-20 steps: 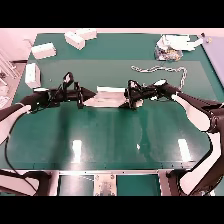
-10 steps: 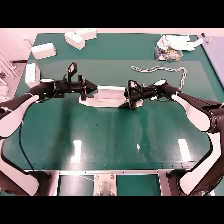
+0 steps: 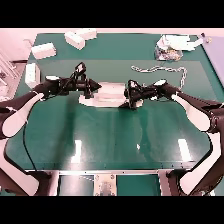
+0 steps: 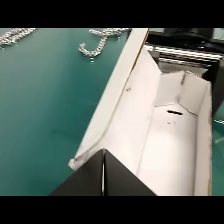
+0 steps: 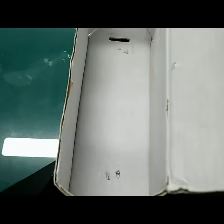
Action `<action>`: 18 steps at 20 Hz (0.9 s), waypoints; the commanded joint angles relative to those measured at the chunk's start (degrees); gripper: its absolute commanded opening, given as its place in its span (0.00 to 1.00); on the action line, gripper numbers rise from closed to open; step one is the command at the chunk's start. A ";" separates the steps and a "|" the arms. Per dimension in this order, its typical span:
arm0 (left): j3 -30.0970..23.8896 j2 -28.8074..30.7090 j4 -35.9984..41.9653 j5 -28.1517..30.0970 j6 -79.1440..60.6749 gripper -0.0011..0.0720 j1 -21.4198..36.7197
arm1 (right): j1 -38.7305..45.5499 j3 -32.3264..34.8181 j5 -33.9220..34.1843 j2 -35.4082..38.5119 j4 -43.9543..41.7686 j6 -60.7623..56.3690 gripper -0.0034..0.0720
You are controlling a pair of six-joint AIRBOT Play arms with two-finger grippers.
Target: Fold the box and place the chain.
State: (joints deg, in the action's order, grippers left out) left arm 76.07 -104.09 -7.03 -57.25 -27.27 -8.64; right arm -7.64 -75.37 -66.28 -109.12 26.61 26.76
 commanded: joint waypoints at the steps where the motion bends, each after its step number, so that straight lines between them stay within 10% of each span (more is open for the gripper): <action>1: 1.66 -0.11 -0.13 3.13 0.28 0.04 -0.13 | 0.00 -0.02 -0.02 0.00 0.02 0.00 0.81; 18: 1.66 -4.96 -3.89 2.25 3.91 0.04 -1.42 | 0.00 -0.02 -0.02 0.02 0.00 0.00 0.81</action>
State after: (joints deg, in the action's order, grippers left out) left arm 77.71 -108.86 -8.80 -54.50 -24.21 -9.61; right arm -7.60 -75.37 -66.32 -109.12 26.61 26.76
